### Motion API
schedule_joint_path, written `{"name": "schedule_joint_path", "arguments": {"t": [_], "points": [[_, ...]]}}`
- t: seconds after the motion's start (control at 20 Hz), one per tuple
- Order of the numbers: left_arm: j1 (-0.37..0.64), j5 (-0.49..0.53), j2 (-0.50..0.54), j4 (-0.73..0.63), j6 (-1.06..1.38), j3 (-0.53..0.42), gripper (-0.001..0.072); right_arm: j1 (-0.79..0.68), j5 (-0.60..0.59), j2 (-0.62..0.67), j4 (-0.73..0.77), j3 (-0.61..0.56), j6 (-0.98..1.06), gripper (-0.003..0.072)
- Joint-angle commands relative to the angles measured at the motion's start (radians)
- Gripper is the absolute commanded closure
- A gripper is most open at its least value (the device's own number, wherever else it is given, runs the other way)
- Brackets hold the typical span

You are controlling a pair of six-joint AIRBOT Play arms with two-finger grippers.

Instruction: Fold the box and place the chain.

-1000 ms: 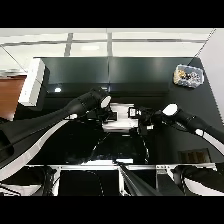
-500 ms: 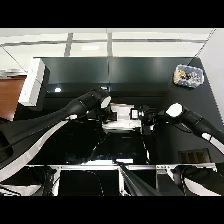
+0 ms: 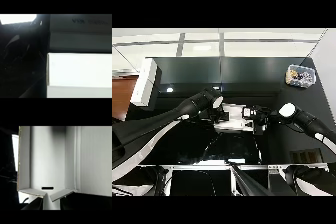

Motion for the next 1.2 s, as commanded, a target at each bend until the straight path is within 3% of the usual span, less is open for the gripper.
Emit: {"name": "schedule_joint_path", "arguments": {"t": [0.0,0.15,1.0,1.05,1.1,1.15], "points": [[-0.001,0.002,0.0,0.0,-0.002,0.0,0.068,0.0,0.01,-0.004,0.036,-0.001,0.058,0.0459],[-0.001,0.001,0.0,-0.004,-0.002,0.0,0.068,0.003,0.01,-0.035,0.163,-0.001,0.058,0.0458],[-0.001,-0.003,0.0,-0.008,-0.002,0.0,0.068,0.024,-0.029,-0.093,0.262,-0.001,0.037,0.0456],[-0.001,-0.003,0.0,-0.008,-0.002,0.0,0.068,0.024,-0.035,-0.093,0.262,-0.001,0.038,0.0335],[-0.001,-0.003,0.0,-0.008,-0.002,0.0,0.068,0.024,-0.035,-0.093,0.262,-0.001,0.038,0.0305],[-0.001,-0.003,0.0,-0.008,-0.002,0.0,0.068,0.024,-0.034,-0.093,0.258,-0.001,0.038,0.0475]]}}
